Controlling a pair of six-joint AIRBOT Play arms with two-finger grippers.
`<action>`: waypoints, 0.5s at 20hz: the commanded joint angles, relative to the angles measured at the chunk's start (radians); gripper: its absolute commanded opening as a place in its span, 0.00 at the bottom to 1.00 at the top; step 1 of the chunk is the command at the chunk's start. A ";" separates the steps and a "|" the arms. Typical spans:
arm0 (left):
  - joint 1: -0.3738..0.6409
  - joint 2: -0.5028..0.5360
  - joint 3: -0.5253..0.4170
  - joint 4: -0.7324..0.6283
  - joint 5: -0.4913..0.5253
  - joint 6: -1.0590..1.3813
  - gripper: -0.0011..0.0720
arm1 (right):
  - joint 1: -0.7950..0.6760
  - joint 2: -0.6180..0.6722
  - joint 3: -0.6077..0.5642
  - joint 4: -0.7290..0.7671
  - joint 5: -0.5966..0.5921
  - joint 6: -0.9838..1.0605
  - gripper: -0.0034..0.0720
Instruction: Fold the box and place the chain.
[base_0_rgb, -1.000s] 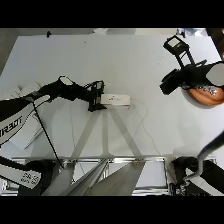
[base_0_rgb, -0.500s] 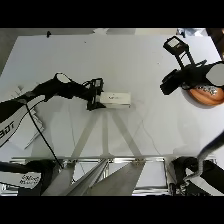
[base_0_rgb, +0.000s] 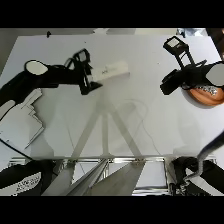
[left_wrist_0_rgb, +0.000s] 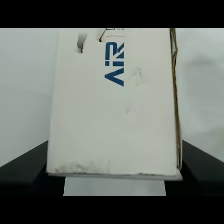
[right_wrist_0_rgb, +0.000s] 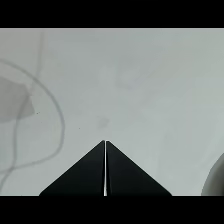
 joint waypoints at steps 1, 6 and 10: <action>0.074 0.095 0.001 0.003 0.243 -0.189 0.03 | 0.000 0.001 0.000 0.000 0.000 0.000 0.06; 0.220 0.126 0.001 0.054 0.509 -0.306 0.03 | 0.000 0.001 0.000 0.000 0.000 0.000 0.06; 0.343 0.117 0.001 0.153 0.603 -0.431 0.03 | 0.000 0.001 0.000 0.000 0.000 0.000 0.06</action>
